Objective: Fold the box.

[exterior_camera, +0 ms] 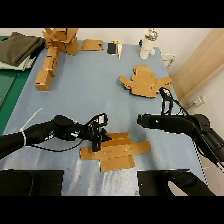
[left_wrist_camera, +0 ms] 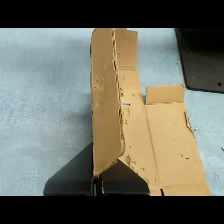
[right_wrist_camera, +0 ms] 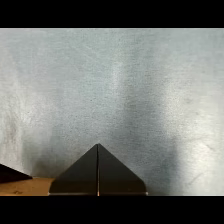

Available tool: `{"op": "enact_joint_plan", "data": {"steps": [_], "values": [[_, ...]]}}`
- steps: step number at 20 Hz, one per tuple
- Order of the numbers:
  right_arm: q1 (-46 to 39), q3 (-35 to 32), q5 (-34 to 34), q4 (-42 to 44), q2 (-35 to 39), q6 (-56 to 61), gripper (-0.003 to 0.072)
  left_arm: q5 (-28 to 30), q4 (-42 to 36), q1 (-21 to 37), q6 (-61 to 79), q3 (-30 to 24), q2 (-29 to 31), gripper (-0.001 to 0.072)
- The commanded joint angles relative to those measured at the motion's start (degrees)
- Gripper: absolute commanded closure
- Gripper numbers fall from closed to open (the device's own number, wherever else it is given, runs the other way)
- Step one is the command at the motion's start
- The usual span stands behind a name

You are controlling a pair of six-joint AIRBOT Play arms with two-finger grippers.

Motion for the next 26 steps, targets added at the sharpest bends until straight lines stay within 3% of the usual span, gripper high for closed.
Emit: {"op": "enact_joint_plan", "data": {"steps": [1,5,12,26], "values": [[0.04,-0.02,0.11,0.04,0.02,0.0,0.0682,0.0,4.11,0.07,-2.27,-0.02,1.99,0.0699],[0.04,-0.02,0.2,-0.13,-0.02,-0.02,0.0682,5.77,3.98,0.07,0.61,0.5,5.53,0.0699],[0.04,-0.02,1.6,-0.11,-0.52,0.0,0.0682,9.35,2.89,0.24,6.54,3.28,4.2,0.0699],[0.04,-0.02,2.1,0.13,-1.49,-0.02,0.0682,3.43,6.25,2.32,1.27,3.19,-0.11,0.0699]]}}
